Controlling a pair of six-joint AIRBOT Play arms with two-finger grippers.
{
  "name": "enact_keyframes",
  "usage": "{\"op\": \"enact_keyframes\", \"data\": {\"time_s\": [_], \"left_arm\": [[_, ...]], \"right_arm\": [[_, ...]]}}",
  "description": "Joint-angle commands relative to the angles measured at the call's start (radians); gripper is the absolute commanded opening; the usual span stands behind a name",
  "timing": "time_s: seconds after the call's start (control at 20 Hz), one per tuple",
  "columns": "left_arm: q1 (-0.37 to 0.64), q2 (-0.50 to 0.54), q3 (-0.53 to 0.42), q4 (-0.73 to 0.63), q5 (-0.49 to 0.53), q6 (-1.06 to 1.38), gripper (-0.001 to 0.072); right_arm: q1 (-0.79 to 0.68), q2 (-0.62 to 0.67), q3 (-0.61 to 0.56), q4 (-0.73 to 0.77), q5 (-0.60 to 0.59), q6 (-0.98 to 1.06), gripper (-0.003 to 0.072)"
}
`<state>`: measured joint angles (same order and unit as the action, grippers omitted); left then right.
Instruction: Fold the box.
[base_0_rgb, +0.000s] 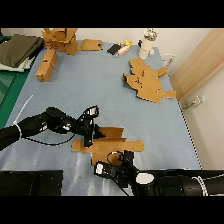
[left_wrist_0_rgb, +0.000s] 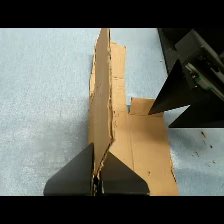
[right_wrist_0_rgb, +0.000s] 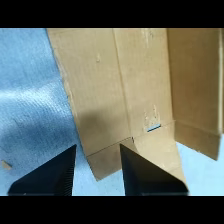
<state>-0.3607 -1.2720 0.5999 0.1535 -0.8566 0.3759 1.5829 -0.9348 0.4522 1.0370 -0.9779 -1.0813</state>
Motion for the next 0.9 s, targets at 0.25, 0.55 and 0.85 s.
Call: {"op": "enact_keyframes", "data": {"time_s": [0.25,0.55,0.85], "left_arm": [[0.001,0.000,0.000,0.000,0.000,0.000,0.0013],[0.000,0.000,0.000,0.000,0.000,0.000,0.0013],[0.000,0.000,0.000,0.000,0.000,0.000,0.0013]], "right_arm": [[-0.001,-0.057,0.004,-0.028,0.001,-0.001,0.0402],[-0.001,-0.057,0.052,-0.121,-0.029,0.015,0.0400],[-0.001,-0.055,0.108,-0.146,-0.045,0.097,0.0401]]}}
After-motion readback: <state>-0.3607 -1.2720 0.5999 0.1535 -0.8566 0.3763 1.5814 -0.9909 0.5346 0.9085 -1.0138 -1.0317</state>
